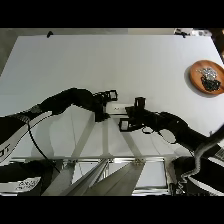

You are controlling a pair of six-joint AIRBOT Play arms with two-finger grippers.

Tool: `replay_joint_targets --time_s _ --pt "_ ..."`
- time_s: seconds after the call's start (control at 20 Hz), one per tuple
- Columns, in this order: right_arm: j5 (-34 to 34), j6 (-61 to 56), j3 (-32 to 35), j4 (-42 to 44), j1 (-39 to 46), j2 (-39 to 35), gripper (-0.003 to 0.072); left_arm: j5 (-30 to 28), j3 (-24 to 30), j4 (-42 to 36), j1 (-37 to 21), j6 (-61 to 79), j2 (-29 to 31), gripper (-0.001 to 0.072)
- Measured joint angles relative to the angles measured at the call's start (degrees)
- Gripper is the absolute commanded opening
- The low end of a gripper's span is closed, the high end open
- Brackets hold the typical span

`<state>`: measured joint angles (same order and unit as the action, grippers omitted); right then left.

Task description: Fold the box and place the chain.

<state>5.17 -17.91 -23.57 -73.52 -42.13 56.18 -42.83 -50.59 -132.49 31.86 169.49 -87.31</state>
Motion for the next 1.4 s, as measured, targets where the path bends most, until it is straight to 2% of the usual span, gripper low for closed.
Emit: replay_joint_targets --time_s 0.5,0.8,0.95,1.05,1.2,1.4 --pt "-3.5 2.3 7.1 1.6 0.1 -1.1 0.0013 0.0 0.0 0.0 0.0 0.1 0.0 0.0155" --pt "-5.1 2.4 8.5 1.7 0.1 -1.3 0.0014 0.0 0.0 0.1 0.0 0.2 0.0 0.0155" --pt "-10.1 2.5 8.7 2.1 0.1 -2.9 0.0014 0.0 0.0 0.0 0.0 -0.1 0.0 0.0155" --pt "-16.8 2.4 8.3 3.8 0.1 -5.3 0.0013 0.0 0.0 0.0 0.0 -0.1 0.0 0.0155" --pt "-23.6 2.4 8.1 9.9 0.9 -10.0 0.0013 0.0 0.0 0.0 0.0 -0.1 0.0 0.0155" --pt "-29.0 2.4 8.1 24.7 4.5 -15.7 0.0014 0.0 0.0 0.0 0.0 0.0 0.0 0.0155"
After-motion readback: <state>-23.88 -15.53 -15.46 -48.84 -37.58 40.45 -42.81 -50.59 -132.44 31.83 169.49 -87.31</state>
